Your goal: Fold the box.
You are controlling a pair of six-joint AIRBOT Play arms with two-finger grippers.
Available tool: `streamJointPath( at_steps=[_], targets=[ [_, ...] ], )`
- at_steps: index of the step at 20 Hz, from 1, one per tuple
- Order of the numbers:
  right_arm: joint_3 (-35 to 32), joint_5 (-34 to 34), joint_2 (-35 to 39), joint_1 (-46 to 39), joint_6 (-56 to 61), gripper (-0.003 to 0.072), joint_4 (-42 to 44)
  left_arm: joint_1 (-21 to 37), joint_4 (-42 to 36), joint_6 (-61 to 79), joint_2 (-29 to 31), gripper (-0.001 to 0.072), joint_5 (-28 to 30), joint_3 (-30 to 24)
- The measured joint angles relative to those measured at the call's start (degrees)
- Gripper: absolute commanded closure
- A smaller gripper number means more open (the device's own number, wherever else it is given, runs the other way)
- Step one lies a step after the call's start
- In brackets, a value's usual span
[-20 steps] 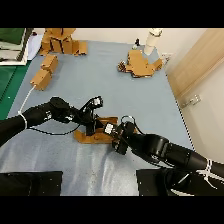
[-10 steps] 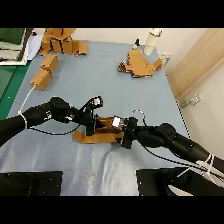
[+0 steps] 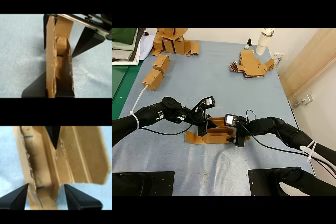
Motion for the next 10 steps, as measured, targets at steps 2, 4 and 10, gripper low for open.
streamJointPath(
  at_steps=[2, 4, 10],
  targets=[
    [0.63, -0.55, -0.48, -0.33, -0.87, -0.0028, 1.09, 0.0, -0.02, 0.0, 0.0, 0.0697, 0.04, 0.0],
    [1.01, -1.14, -0.55, -0.46, -1.25, -0.0028, 1.09, 0.0, -0.02, 0.0, 0.0, 0.0697, 0.13, 0.0],
    [1.33, -2.47, -1.14, -0.59, -1.68, -0.0027, 0.9, 0.0, -0.02, 0.0, 0.0, 0.0697, 0.11, 0.0]
  ],
)
